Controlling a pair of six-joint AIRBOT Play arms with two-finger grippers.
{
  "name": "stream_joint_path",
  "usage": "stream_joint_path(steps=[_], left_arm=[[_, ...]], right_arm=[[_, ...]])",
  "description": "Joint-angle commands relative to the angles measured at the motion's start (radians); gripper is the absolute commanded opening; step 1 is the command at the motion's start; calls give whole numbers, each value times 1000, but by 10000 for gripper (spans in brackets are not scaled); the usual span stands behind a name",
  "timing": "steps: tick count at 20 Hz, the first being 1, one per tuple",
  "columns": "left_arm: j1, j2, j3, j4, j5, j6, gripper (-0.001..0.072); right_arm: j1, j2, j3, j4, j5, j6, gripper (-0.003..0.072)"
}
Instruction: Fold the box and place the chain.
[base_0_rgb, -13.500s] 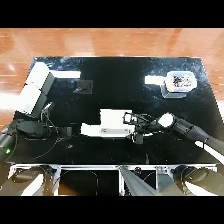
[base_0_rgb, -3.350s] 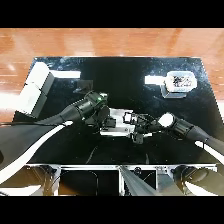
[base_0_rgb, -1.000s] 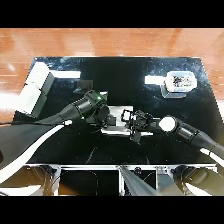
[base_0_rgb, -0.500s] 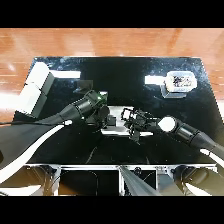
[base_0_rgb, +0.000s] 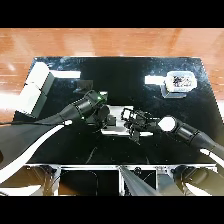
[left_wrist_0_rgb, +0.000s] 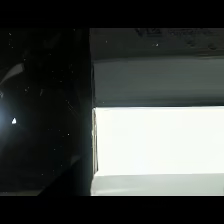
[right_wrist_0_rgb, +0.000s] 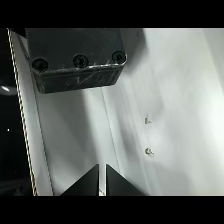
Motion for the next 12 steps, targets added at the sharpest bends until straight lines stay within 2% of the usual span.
stream_joint_path(steps=[1,7,10,12], left_arm=[[-1,0,1,0,0,0,19],[-1,0,1,0,3,0,19],[-1,0,1,0,3,0,19],[-1,0,1,0,3,0,19]], right_arm=[[2,0,11,31,3,-1,65],[-5,2,111,29,36,0,66],[-55,34,128,-35,118,98,65],[-142,83,132,-118,261,253,65]])
